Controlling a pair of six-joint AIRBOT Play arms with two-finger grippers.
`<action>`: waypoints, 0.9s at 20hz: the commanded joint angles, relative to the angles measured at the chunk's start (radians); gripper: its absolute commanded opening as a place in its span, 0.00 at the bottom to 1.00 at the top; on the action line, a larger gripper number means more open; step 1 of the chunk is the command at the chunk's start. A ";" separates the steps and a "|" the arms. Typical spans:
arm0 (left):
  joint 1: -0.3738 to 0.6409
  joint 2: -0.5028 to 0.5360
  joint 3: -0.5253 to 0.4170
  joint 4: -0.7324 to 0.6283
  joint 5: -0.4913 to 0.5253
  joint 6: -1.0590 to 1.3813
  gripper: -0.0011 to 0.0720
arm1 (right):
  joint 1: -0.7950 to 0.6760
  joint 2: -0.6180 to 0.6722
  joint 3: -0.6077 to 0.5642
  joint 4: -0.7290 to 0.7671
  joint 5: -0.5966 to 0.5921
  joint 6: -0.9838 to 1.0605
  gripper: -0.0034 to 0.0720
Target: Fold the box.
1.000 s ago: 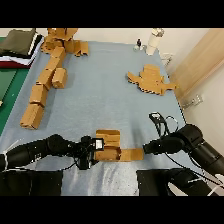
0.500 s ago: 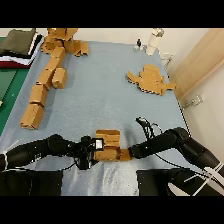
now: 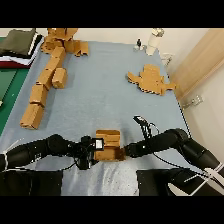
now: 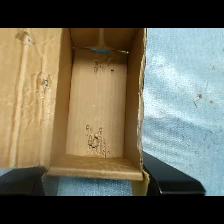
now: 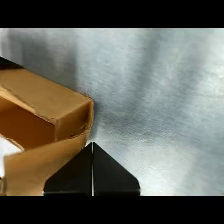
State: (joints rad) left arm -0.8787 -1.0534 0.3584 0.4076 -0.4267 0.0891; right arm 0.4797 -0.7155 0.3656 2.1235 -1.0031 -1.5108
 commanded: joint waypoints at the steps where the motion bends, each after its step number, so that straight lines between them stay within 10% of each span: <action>1: 0.000 0.000 0.000 0.000 0.000 0.000 0.58 | 0.001 0.043 0.024 0.023 0.005 -0.001 0.07; 3: 0.000 0.000 0.000 0.000 0.000 0.000 0.58 | 0.001 0.061 0.044 0.019 0.002 0.000 0.49; 4: 0.000 0.000 0.000 0.000 0.000 0.000 0.58 | 0.001 0.062 0.048 0.020 -0.001 0.000 0.53; 18: 0.000 0.000 0.000 0.000 0.000 0.000 0.58 | 0.213 -0.133 0.130 -0.136 0.071 0.251 0.53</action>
State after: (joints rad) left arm -0.8787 -1.0534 0.3584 0.4076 -0.4263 0.0891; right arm 0.6220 -0.8074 0.4519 2.1002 -0.9489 -1.4246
